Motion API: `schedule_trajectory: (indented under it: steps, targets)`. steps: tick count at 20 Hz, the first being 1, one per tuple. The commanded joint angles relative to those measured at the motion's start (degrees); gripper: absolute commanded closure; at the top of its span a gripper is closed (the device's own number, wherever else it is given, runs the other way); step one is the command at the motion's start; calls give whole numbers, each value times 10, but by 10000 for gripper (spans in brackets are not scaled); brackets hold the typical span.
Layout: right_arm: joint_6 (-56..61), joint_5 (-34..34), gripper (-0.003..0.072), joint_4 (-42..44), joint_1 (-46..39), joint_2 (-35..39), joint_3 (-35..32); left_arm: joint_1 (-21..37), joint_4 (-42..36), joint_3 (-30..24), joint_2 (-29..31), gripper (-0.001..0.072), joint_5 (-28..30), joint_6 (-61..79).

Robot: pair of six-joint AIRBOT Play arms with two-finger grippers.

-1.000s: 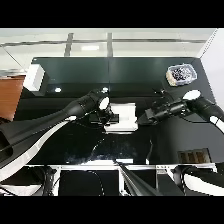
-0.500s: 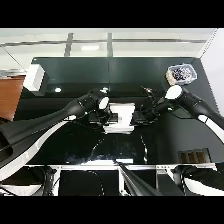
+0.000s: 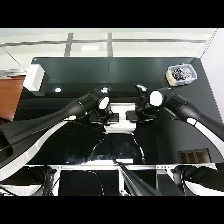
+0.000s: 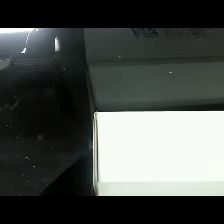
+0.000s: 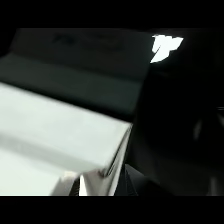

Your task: Fold the box and place the chain.

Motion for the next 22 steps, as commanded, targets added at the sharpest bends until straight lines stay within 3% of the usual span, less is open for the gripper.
schedule_trajectory:
  steps: [1,4,5,6,7,8,12,13,14,15,16,17,20,21,22]
  targets:
    - [122,35,383,-104,47,-30,37,0,2,0,0,683,-2,0]
    - [180,66,392,-129,71,-55,43,0,2,0,0,683,-2,0]
    - [182,74,495,-125,71,-59,43,0,2,0,0,683,-2,0]
    - [182,76,510,-124,71,-58,43,0,2,0,0,683,-2,0]
    - [182,77,650,-122,71,-58,43,0,2,0,0,683,-2,0]
    - [182,80,670,-121,71,-58,43,0,2,0,0,683,-2,0]
    - [183,85,664,-121,71,-58,43,0,2,0,0,683,-2,0]
    - [185,84,524,-120,71,-58,43,0,2,0,0,683,-2,0]
    - [185,82,438,-120,71,-58,43,0,2,0,0,683,-2,0]
    - [185,81,441,-120,71,-58,43,0,2,0,0,683,-2,0]
    - [184,81,607,-120,71,-58,43,0,2,0,0,683,-2,0]
    - [184,80,670,-120,71,-58,43,0,2,0,0,683,-2,0]
    - [184,81,667,-122,70,-56,43,0,2,0,0,683,-2,0]
    - [184,81,616,-123,70,-52,43,0,2,0,0,683,-2,0]
    - [184,80,444,-124,69,-43,43,0,2,0,0,683,-2,0]
